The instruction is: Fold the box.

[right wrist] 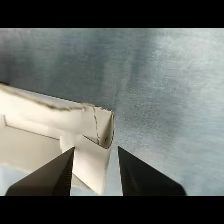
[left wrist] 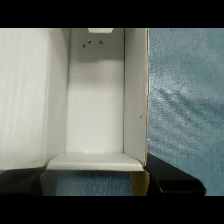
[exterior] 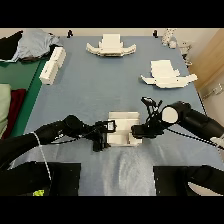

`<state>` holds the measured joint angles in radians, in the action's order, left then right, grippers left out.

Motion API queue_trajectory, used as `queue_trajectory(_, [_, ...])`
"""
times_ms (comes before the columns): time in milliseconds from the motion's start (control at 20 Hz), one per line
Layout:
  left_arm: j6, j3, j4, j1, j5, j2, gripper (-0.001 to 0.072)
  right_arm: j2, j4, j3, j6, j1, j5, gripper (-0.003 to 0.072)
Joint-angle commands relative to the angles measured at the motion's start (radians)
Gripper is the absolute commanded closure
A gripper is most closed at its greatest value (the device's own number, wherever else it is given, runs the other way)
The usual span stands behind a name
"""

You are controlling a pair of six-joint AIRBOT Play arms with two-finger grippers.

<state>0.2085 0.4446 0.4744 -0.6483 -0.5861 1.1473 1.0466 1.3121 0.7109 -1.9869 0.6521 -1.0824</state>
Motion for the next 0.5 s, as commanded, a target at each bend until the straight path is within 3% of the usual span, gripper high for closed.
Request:
queue_trajectory(0, [0.0,0.0,0.0,0.0,0.0,0.001,0.0106,0.081,0.15,0.076,-0.197,0.112,-0.054,0.027])
queue_trajectory(450, [0.0,0.0,0.0,0.0,0.0,0.001,0.0105,0.179,0.171,0.126,-0.325,0.147,-0.088,0.0282])
